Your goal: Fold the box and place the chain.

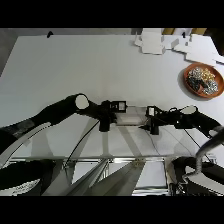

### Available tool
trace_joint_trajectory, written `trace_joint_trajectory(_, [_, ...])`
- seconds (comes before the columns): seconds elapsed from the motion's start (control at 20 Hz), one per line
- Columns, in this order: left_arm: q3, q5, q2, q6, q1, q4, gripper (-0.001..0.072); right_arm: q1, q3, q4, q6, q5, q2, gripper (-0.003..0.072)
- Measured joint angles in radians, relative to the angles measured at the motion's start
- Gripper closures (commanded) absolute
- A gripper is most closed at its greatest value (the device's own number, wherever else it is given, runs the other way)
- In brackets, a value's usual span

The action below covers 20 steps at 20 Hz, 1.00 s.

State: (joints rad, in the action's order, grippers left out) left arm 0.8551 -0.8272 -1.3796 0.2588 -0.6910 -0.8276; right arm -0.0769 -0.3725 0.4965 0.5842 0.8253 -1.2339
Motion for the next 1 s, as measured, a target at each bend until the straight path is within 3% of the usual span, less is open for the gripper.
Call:
trace_joint_trajectory(0.35, [0.000,-0.163,0.171,0.703,0.100,-0.286,0.0707,0.000,0.000,0.000,0.000,0.000,0.000,0.0214])
trace_joint_trajectory(0.55, [0.000,-0.180,0.155,1.058,0.150,-0.414,0.0706,0.000,0.000,0.000,0.000,0.000,0.000,0.0214])
trace_joint_trajectory(0.7, [0.000,-0.161,0.079,1.180,0.153,-0.396,0.0706,0.000,0.000,0.000,0.000,0.000,0.000,0.0214])
trace_joint_trajectory(1.0, [0.000,-0.095,-0.033,1.223,0.091,-0.233,0.0698,0.000,0.000,0.000,0.000,0.000,0.000,0.0214])
